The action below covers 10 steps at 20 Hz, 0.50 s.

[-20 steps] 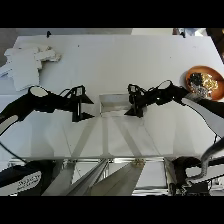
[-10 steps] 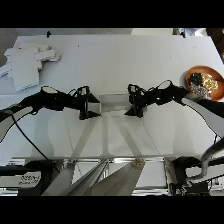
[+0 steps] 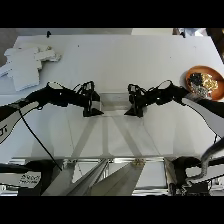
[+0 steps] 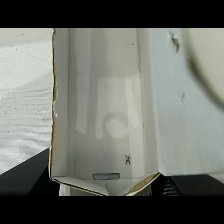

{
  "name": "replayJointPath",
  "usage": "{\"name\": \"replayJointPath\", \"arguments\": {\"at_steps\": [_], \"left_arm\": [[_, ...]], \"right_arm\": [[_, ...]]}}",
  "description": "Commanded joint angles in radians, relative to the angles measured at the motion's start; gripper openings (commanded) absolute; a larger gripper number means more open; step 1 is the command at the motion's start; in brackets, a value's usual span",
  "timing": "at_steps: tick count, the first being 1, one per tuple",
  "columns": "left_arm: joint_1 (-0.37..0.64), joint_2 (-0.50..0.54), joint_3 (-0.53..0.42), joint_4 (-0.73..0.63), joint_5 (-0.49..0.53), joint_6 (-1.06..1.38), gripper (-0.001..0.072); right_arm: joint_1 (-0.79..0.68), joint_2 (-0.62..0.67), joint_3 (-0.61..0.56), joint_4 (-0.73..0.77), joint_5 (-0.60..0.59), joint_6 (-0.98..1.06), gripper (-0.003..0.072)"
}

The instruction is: Fold the box and place the chain.

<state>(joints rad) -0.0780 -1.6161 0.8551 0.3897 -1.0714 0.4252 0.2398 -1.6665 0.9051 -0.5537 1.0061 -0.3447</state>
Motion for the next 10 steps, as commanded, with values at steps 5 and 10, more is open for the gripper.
{"name": "replayJointPath", "arguments": {"at_steps": [5,10], "left_arm": [[-0.024,-0.026,0.006,0.015,0.019,-0.018,0.0711],[-0.024,-0.026,0.006,0.015,0.020,-0.019,0.0339]], "right_arm": [[0.000,0.000,0.001,0.001,0.000,0.003,0.0309],[0.000,0.000,0.001,0.001,0.000,0.003,0.0309]]}}
